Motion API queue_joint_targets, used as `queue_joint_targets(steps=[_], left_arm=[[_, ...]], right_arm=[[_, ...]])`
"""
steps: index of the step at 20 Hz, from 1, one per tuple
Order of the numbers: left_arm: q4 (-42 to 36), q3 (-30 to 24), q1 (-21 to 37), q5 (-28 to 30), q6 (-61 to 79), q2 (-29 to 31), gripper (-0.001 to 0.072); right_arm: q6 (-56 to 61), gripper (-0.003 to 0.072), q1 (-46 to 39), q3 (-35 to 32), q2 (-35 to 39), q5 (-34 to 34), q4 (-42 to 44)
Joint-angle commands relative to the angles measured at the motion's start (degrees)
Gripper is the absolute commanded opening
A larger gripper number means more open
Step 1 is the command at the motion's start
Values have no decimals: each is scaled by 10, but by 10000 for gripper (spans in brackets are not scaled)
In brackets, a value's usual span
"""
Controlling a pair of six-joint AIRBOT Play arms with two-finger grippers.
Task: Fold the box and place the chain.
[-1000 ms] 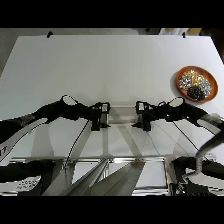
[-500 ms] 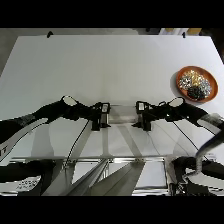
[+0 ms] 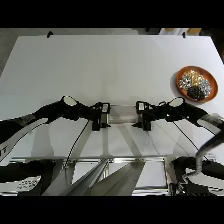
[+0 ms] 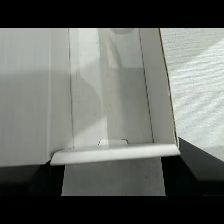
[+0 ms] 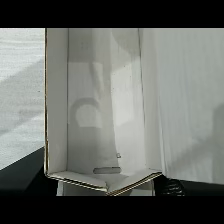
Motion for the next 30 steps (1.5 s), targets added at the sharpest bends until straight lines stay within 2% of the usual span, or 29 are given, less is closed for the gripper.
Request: queue_joint_targets(steps=[1, 7, 8, 9, 10, 22, 26, 27, 29, 30], left_arm=[[0, 0, 0, 1, 0, 0, 153], [0, 0, 0, 1, 0, 0, 153], [0, 0, 0, 1, 0, 0, 153], [0, 0, 0, 1, 0, 0, 153], [0, 0, 0, 1, 0, 0, 153], [0, 0, 0, 1, 0, 0, 153], [0, 0, 0, 1, 0, 0, 153], [0, 0, 0, 1, 0, 0, 153], [0, 0, 0, 1, 0, 0, 153], [0, 0, 0, 1, 0, 0, 153]], right_arm=[[0, 400, 0, 0, 0, 0, 0], [0, 420, 0, 0, 0, 3, 0], [0, 478, 0, 0, 1, 7, 0], [1, 593, 0, 0, 2, 7, -3], [11, 644, 0, 0, 7, 7, -11], [216, 635, 0, 0, 126, 31, -235], [252, 632, 0, 0, 186, 39, -245], [252, 562, 0, 0, 206, 44, -244], [252, 311, 0, 0, 245, 60, -241], [251, 148, 0, 0, 260, 67, -230]])
